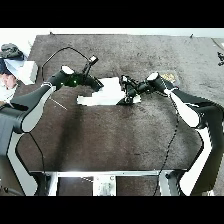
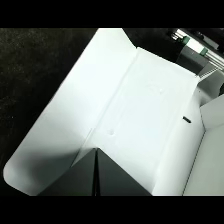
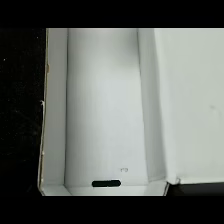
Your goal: Fold the box and place the chain.
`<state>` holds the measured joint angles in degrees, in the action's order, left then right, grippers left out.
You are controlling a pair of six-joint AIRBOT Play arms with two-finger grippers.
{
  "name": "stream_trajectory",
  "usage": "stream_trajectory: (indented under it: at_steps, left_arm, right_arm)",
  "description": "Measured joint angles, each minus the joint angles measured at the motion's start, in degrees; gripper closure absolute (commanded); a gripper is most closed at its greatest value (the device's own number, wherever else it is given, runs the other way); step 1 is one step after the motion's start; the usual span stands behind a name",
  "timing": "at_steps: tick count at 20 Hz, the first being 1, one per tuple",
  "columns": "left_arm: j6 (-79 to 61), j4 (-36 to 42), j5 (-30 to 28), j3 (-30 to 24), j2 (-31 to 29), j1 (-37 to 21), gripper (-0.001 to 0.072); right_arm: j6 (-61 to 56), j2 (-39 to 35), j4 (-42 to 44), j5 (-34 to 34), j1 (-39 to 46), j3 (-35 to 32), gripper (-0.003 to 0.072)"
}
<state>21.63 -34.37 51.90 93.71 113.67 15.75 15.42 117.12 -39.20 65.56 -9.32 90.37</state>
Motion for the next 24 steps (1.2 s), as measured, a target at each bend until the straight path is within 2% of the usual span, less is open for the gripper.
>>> stream_trajectory:
  at_steps: [5, 10, 15, 16, 17, 20, 24]
  left_arm:
    - [-2.75, -0.83, 0.15, -0.22, -0.61, -0.02, 0.0704]
    - [-6.49, -1.29, 2.62, -0.11, -7.19, -1.29, 0.0702]
    - [-7.69, -11.02, 9.7, -0.2, -12.85, -1.92, 0.0692]
    - [-7.8, -13.51, 11.28, -0.39, -13.33, -2.01, 0.0374]
    - [-8.13, -15.67, 12.28, -0.74, -13.64, -2.12, -0.0011]
    - [-11.06, -20.26, 12.52, -3.37, -14.16, -1.99, -0.0005]
    - [-16.11, -22.51, 8.61, -9.11, -14.4, -0.92, -0.0004]
  right_arm:
    - [0.02, 0.0, -0.02, 0.0, 0.0, 0.0, 0.034]
    - [0.07, 0.0, -0.07, 0.0, 0.0, 0.0, 0.034]
    - [0.07, 0.0, -0.07, 0.0, 0.0, 0.0, 0.034]
    - [0.07, 0.0, -0.07, 0.0, 0.0, 0.0, 0.034]
    - [0.07, 0.0, -0.07, 0.0, 0.0, 0.0, 0.034]
    - [0.07, 0.0, -0.07, 0.0, 0.0, 0.0, 0.034]
    - [0.07, 0.0, -0.07, 0.0, 0.0, 0.0, 0.034]
